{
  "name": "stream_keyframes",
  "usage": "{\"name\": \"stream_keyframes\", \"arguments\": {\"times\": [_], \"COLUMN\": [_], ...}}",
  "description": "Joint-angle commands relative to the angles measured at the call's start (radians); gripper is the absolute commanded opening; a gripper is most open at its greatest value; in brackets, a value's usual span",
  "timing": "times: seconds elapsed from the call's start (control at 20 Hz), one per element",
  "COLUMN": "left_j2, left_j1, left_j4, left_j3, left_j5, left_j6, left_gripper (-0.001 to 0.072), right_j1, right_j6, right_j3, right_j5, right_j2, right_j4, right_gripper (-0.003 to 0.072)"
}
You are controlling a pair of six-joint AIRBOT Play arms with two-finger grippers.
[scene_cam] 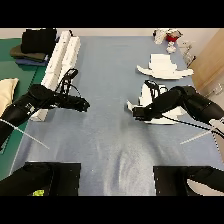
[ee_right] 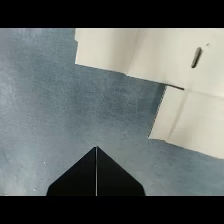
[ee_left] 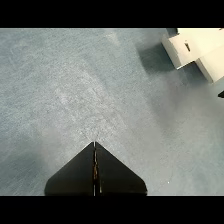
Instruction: Fold the box.
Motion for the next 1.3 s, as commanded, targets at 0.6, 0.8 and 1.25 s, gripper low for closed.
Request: {"name": "stream_keyframes", "arguments": {"times": [0.6, 0.8, 1.25], "left_j2": [-0.001, -0.001, -0.001], "left_j1": [0.000, 0.000, 0.000], "left_j4": [0.000, -0.001, -0.051], "left_j3": [0.001, 0.001, 0.001], "left_j5": [0.000, 0.000, 0.010], "left_j6": [0.000, 0.000, 0.000], "left_gripper": [0.0014, 0.0014, 0.0014], "right_j1": [-0.398, -0.777, -0.936], "right_j6": [0.021, -0.152, -0.454], "right_j3": [0.172, 0.267, 0.286], "right_j5": [-0.229, -0.280, -0.264], "right_j2": [-0.006, -0.044, -0.254], "right_j4": [-0.188, -0.209, -0.031], "right_gripper": [0.0354, 0.0354, 0.0354]}}
